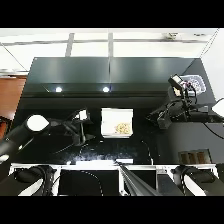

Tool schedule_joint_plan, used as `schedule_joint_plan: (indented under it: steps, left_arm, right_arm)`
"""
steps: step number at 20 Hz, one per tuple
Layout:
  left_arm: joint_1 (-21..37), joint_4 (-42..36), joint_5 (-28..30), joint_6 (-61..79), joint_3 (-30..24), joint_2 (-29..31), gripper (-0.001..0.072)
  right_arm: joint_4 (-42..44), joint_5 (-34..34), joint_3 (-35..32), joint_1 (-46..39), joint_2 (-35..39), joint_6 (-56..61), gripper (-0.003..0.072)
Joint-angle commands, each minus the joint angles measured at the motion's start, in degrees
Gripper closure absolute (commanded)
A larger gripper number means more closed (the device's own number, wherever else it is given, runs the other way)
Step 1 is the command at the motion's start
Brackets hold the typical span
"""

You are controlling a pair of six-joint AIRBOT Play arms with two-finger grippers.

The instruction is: Fold the box and place the chain.

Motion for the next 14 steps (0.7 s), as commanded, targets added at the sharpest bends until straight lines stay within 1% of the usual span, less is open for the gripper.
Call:
schedule_joint_plan:
  steps: [1,4,7,9,11,14]
  left_arm:
    - [0.1,-0.2,-1.4,4.9,4.6,-9.5,-0.0002]
    - [0.0,-1.2,-0.1,10.1,5.2,-13.2,-0.0002]
    - [0.0,-5.5,-1.3,13.5,6.3,-15.9,-0.0002]
    - [0.0,-5.2,-2.4,14.8,7.7,-17.7,-0.0002]
    - [0.0,-5.3,-2.4,14.8,8.5,-18.8,-0.0001]
    - [-0.3,-5.4,-3.8,14.8,8.7,-20.6,-0.0001]
  right_arm:
    - [0.0,0.0,0.0,0.0,0.0,0.3,0.0318]
    - [0.1,0.0,0.0,0.0,0.0,0.3,0.0318]
    - [0.1,0.2,0.0,0.0,0.0,0.3,0.0318]
    - [0.0,0.2,0.0,0.0,0.0,0.3,0.0318]
    - [0.0,0.2,0.0,0.1,0.0,0.4,0.0319]
    - [0.0,0.2,0.0,0.6,0.0,0.3,0.0318]
